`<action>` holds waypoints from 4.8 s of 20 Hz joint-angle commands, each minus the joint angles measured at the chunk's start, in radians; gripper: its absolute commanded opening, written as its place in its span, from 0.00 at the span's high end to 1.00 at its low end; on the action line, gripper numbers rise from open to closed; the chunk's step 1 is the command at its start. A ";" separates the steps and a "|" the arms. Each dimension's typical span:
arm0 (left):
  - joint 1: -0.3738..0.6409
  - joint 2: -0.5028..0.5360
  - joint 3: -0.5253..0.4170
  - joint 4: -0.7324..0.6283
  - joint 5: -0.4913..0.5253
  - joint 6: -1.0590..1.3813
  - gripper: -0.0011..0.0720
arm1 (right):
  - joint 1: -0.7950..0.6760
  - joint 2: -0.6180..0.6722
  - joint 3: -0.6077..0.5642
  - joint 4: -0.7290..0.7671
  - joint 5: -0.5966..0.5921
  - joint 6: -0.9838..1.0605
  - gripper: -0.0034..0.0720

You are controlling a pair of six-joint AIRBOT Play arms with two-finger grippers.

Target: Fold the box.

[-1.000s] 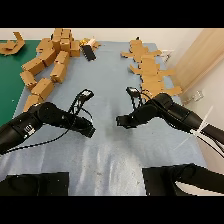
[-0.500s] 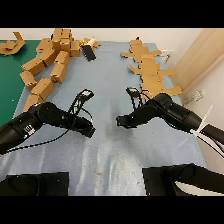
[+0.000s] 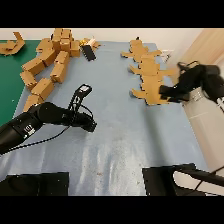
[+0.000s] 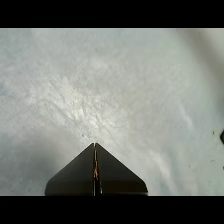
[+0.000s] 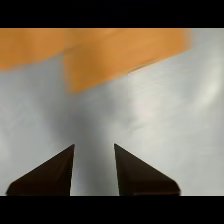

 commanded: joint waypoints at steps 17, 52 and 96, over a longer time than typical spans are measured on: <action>0.002 0.000 0.000 -0.056 0.168 -0.236 0.97 | -0.404 -0.747 0.605 0.503 -0.037 -0.631 0.59; 0.472 -0.120 0.000 -0.290 -0.285 0.129 0.41 | 0.277 0.283 -0.676 0.544 0.277 -0.370 0.58; 0.461 -0.589 0.032 -0.874 -0.518 0.754 0.19 | 0.575 0.334 -0.723 0.710 0.507 -0.678 0.95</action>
